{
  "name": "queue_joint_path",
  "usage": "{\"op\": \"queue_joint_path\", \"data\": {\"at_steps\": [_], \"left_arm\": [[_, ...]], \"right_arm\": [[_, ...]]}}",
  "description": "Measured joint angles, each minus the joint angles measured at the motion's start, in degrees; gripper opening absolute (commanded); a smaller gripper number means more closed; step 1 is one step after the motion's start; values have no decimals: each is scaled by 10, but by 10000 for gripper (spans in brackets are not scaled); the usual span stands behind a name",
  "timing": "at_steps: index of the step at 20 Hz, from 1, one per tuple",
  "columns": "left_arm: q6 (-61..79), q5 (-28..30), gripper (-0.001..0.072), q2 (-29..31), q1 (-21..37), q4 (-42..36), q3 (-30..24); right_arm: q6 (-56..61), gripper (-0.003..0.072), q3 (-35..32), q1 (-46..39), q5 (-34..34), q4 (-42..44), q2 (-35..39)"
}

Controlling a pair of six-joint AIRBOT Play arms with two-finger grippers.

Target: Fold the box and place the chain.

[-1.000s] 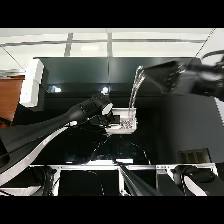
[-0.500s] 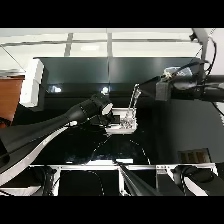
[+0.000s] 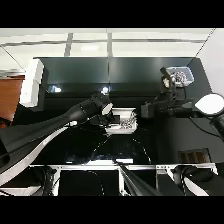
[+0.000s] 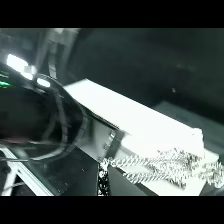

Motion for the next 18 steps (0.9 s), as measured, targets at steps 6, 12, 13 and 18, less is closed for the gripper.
{"op": "queue_joint_path", "data": {"at_steps": [6, 12, 13, 18], "left_arm": [[0, 0, 30, 0, 0, 0, 0], [0, 0, 30, 0, 0, 0, 0], [0, 0, 29, 0, 0, 0, 0], [0, 0, 30, 0, 0, 0, 0]], "right_arm": [[-2, 280, -19, -21, -25, -31, -16], [-94, 686, -74, -67, -23, -136, -20], [-128, 684, -88, -69, -30, -132, -23], [-396, 682, -138, -61, -102, -115, -46]]}}
